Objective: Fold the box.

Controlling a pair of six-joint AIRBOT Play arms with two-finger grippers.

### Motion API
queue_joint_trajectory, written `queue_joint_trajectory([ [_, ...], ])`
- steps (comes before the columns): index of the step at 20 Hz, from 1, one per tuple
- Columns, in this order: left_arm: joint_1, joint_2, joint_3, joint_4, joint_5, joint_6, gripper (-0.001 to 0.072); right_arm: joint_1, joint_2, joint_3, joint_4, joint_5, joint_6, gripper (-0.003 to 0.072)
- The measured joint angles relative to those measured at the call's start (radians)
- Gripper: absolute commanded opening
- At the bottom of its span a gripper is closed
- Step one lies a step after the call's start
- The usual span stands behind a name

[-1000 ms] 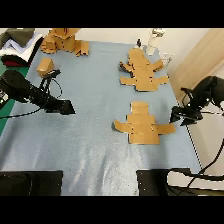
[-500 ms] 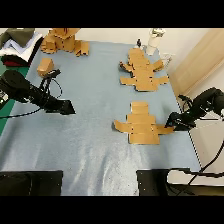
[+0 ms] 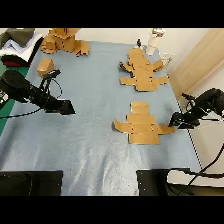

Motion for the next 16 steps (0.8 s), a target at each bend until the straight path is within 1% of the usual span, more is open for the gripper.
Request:
queue_joint_trajectory([
  [1, 0.000, 0.000, 0.000, 0.000, 0.000, 0.000, 0.0692, 0.000, -0.008, -0.001, 0.018, 0.000, -0.010, 0.0543],
  [2, 0.000, 0.000, 0.000, 0.000, 0.000, 0.000, 0.0692, 0.000, -0.018, -0.001, 0.036, 0.000, -0.021, 0.0523],
  [6, 0.000, 0.000, 0.000, 0.000, 0.000, -0.008, 0.0692, 0.000, -0.064, -0.001, 0.100, -0.013, -0.045, 0.0512],
  [8, 0.000, 0.000, 0.000, 0.000, -0.001, -0.018, 0.0692, 0.001, -0.077, -0.001, 0.133, -0.035, -0.063, 0.0441],
  [10, 0.000, 0.000, 0.000, 0.000, -0.001, -0.022, 0.0692, 0.001, -0.083, -0.001, 0.167, -0.059, -0.079, 0.0441],
  [11, 0.000, 0.000, 0.000, 0.000, -0.001, -0.023, 0.0692, 0.001, -0.085, -0.002, 0.185, -0.072, -0.084, 0.0421],
  [13, 0.000, 0.000, 0.000, 0.000, -0.002, -0.025, 0.0693, 0.001, -0.087, -0.010, 0.214, -0.091, -0.093, 0.0411],
  [15, 0.000, 0.000, 0.000, 0.000, -0.002, -0.025, 0.0692, 0.002, -0.089, -0.027, 0.237, -0.099, -0.101, 0.0339],
  [16, 0.000, 0.000, 0.000, -0.002, -0.003, -0.025, 0.0692, 0.005, -0.089, -0.037, 0.247, -0.101, -0.104, 0.0232],
])
